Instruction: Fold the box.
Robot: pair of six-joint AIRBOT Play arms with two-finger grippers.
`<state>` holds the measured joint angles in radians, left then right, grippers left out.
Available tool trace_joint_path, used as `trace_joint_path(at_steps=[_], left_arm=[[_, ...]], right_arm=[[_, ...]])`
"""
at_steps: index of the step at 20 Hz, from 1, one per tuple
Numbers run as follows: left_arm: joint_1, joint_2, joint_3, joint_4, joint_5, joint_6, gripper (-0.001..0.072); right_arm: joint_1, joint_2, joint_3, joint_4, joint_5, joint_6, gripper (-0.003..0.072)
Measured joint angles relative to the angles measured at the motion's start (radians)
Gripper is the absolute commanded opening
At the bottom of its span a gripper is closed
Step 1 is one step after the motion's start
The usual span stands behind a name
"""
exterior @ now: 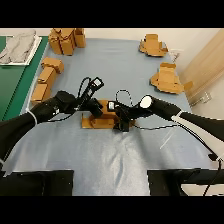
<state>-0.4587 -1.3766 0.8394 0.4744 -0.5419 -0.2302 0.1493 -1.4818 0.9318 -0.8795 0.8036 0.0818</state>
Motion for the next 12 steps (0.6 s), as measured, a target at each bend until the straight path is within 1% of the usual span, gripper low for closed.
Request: trace_joint_path(at_steps=[3, 7, 10, 12], left_arm=[[0.000, -0.037, 0.003, 0.039, -0.026, -0.045, 0.0014], [-0.001, -0.053, 0.024, 0.096, -0.057, -0.085, 0.0014], [0.010, -0.033, 0.079, 0.117, -0.076, -0.093, 0.0014], [0.029, 0.011, 0.122, 0.119, -0.107, -0.100, 0.0014]], right_arm=[[0.000, 0.000, 0.000, 0.000, 0.000, 0.000, 0.0402], [0.000, 0.000, 0.000, 0.000, 0.000, 0.000, 0.0401], [0.000, 0.000, 0.000, 0.000, 0.000, 0.000, 0.0402], [0.000, 0.000, 0.000, 0.000, 0.000, 0.000, 0.0402]])
